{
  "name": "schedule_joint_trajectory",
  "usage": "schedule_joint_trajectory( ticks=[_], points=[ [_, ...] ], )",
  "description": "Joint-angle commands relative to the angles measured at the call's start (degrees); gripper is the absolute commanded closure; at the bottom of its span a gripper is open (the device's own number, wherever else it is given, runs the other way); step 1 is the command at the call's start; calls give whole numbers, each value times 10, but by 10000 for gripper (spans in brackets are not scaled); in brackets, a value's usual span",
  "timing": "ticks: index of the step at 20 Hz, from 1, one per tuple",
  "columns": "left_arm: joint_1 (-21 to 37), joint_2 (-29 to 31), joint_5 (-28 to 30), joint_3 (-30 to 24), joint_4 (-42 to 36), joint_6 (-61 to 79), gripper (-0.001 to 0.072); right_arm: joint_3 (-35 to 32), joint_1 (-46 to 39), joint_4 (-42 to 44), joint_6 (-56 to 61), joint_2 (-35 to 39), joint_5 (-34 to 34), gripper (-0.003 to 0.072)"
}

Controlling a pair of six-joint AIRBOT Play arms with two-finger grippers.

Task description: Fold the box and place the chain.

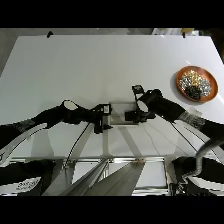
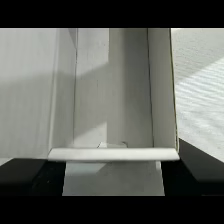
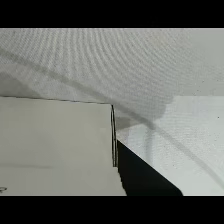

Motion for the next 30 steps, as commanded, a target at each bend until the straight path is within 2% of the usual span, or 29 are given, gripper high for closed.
schedule_joint_trajectory(
  ticks=[1, 4, 5, 7, 8, 11, 13, 14, 17, 20, 21, 22, 23, 25, 26, 30],
  points=[
    [1, 0, 2, 0, 0, 2, 560, 0, 0, 11, -5, -2, -1, 678],
    [1, 0, 2, 0, 0, 2, 560, 0, 0, 17, -5, -2, -2, 677],
    [1, 0, 2, 0, 0, 2, 560, 0, 0, 17, -7, -1, -1, 647],
    [1, 0, 2, 0, 0, 2, 560, 0, 0, 16, -23, 9, 0, 441],
    [1, 0, 2, 0, 0, 2, 560, 0, 0, 14, -44, 19, -1, 410],
    [1, 0, 2, 0, 1, 2, 560, 0, 0, -8, -108, 63, 7, 403],
    [1, 0, 2, 0, 1, 2, 560, 0, 0, -13, -158, 101, 29, 295],
    [1, 0, 2, 0, 0, 2, 560, 0, -3, -14, -180, 123, 43, 276],
    [1, 0, 2, 0, 0, 2, 560, 30, -39, -7, -197, 173, 59, 280],
    [1, 0, 2, 0, 0, 2, 560, 108, -104, -11, -256, 180, 95, 299],
    [1, 0, 2, 0, 0, 2, 560, 131, -139, -14, -273, 179, 89, 355],
    [1, 0, 2, 0, 0, 2, 560, 149, -176, -13, -292, 179, 76, 448],
    [1, 0, 2, 0, 0, 2, 560, 166, -216, -11, -311, 177, 67, 474],
    [1, 0, 2, 0, 0, 2, 560, 192, -295, -12, -348, 163, 66, 477],
    [1, 0, 2, 0, 0, 2, 560, 198, -336, -12, -363, 152, 67, 510],
    [1, 0, 2, 0, 0, 2, 560, 200, -470, -14, -417, 85, 67, 517]
  ],
)
